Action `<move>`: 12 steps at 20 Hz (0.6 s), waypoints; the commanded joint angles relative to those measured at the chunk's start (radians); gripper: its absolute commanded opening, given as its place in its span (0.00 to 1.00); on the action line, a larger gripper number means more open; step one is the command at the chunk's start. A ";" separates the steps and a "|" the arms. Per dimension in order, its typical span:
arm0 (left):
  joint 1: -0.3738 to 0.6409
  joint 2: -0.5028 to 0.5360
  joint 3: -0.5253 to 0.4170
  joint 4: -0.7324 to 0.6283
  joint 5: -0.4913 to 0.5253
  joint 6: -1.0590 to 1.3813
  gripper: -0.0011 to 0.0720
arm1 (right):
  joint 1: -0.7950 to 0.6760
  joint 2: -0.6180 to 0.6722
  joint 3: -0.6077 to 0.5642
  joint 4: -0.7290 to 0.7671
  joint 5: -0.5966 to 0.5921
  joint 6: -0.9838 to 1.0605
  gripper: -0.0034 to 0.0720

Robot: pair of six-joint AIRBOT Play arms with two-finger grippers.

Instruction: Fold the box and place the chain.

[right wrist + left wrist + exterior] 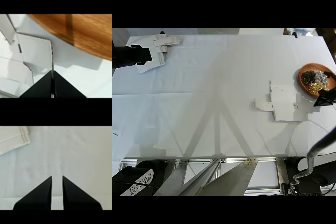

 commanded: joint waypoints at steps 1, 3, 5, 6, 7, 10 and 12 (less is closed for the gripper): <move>0.001 0.001 0.000 0.000 0.000 0.000 0.21 | 0.001 0.000 0.001 0.179 0.031 -0.016 0.07; 0.001 0.001 0.000 0.000 0.000 0.000 0.21 | 0.010 0.000 0.001 0.272 0.042 -0.026 0.07; 0.001 0.001 0.000 0.000 0.000 0.000 0.21 | 0.047 0.000 0.000 0.285 0.047 -0.031 0.07; 0.001 0.001 0.000 0.000 0.000 0.000 0.21 | 0.077 0.000 0.000 0.292 0.050 -0.043 0.07; 0.001 0.001 0.000 0.000 0.000 0.000 0.21 | 0.109 0.000 0.000 0.320 0.051 -0.060 0.07; 0.001 0.001 0.000 0.000 0.000 0.000 0.21 | 0.221 0.019 0.000 0.437 -0.003 -0.111 0.07; 0.001 0.001 0.000 0.000 0.000 0.000 0.21 | 0.299 0.050 0.000 0.433 -0.073 -0.122 0.06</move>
